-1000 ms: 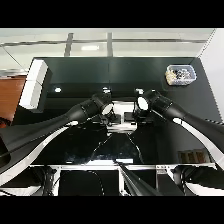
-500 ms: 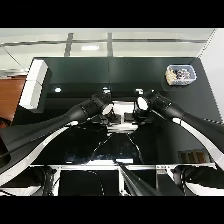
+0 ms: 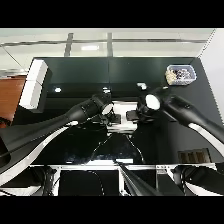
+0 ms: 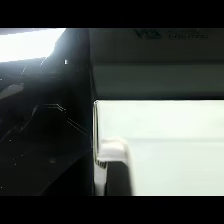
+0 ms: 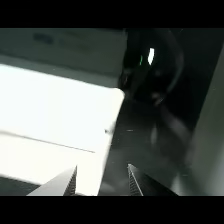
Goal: Fold the box and place the chain.
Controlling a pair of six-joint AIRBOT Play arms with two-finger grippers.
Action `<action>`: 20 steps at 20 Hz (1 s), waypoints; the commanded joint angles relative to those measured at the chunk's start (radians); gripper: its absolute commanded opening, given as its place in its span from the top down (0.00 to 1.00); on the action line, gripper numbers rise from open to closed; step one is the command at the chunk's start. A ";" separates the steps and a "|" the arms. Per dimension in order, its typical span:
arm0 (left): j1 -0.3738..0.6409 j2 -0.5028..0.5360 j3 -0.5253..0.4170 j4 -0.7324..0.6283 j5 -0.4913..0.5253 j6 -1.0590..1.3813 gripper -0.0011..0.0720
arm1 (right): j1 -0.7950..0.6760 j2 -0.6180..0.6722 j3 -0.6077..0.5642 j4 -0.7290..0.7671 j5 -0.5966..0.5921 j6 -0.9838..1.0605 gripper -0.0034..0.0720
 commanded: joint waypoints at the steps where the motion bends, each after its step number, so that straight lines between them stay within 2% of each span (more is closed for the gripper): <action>1: 0.001 0.000 0.000 0.001 0.000 0.002 0.95 | -0.027 0.167 0.000 -0.315 0.021 -0.029 0.46; 3: 0.001 0.000 0.000 0.001 0.000 0.002 0.95 | -0.109 0.179 -0.001 -0.562 0.011 -0.006 0.46; 4: 0.001 0.000 0.000 0.001 0.000 0.002 0.95 | -0.174 0.172 -0.008 -0.593 -0.036 -0.006 0.46; 7: 0.001 0.000 0.000 0.001 0.000 0.002 0.95 | -0.415 0.112 -0.039 -0.535 -0.251 0.023 0.46; 8: 0.001 0.000 0.000 0.001 0.000 0.002 0.95 | -0.482 0.073 -0.039 -0.508 -0.309 0.026 0.37; 9: 0.001 0.000 0.000 0.001 0.000 0.002 0.95 | -0.543 0.027 -0.039 -0.470 -0.377 0.018 0.09; 10: 0.001 0.000 0.000 0.001 0.000 0.002 0.95 | -0.597 -0.023 -0.032 -0.405 -0.447 -0.024 0.04; 11: 0.001 0.000 0.000 0.005 0.001 0.002 0.95 | -0.640 -0.080 -0.005 -0.336 -0.480 -0.047 0.05; 12: 0.001 0.000 0.000 0.004 0.000 0.002 0.95 | -0.680 -0.154 0.058 -0.278 -0.474 -0.045 0.05; 14: 0.001 0.000 0.000 0.004 -0.001 0.002 0.95 | -0.737 -0.319 0.258 -0.214 -0.404 -0.046 0.05; 17: 0.001 0.000 0.000 0.004 -0.005 0.002 0.95 | -0.784 -0.582 0.652 -0.149 -0.232 -0.046 0.05; 20: 0.001 0.000 0.000 0.004 -0.005 0.002 0.95 | -0.807 -0.794 0.960 -0.113 -0.079 -0.038 0.05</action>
